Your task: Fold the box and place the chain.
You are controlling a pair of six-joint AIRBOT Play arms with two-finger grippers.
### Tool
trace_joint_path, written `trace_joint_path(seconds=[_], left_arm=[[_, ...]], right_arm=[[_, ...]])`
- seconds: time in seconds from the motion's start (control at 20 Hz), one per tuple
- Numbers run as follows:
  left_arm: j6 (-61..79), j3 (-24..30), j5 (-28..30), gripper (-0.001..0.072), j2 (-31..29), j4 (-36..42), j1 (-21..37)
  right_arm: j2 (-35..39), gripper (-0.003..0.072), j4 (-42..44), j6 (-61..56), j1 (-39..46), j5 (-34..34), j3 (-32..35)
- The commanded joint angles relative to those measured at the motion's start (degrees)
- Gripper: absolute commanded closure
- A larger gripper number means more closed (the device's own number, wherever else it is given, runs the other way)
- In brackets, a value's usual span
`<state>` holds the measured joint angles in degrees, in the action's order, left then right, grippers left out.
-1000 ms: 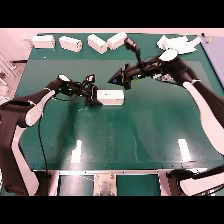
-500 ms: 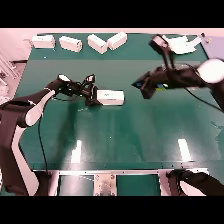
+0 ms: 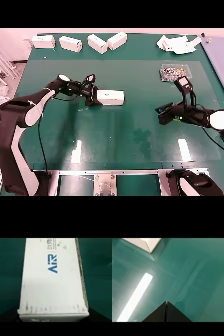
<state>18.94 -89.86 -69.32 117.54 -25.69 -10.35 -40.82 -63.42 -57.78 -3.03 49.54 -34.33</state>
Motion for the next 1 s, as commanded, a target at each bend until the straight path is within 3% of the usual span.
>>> trace_joint_path(seconds=[0.0,0.55,0.7,0.8,0.95], left_arm=[[-4.7,-0.2,1.5,0.0694,-2.5,1.9,0.1],[-24.4,0.2,12.9,0.0696,-20.2,1.6,9.1],[-30.1,0.4,16.3,0.0696,-24.9,-2.4,11.8],[-32.4,4.5,21.8,0.0696,-29.2,-4.1,12.9],[-33.0,16.7,34.0,0.0696,-38.1,-4.2,13.8]], right_arm=[[1.2,0.0673,-0.5,-0.5,2.1,-0.7,3.8],[1.2,0.0673,-0.5,-0.8,2.1,-2.3,3.8],[1.2,0.0673,-0.5,-0.8,2.1,-3.3,3.8],[1.2,0.0673,-0.5,-0.8,2.1,-3.5,3.8],[1.2,0.0673,-0.5,-0.8,2.1,-3.6,3.8]])
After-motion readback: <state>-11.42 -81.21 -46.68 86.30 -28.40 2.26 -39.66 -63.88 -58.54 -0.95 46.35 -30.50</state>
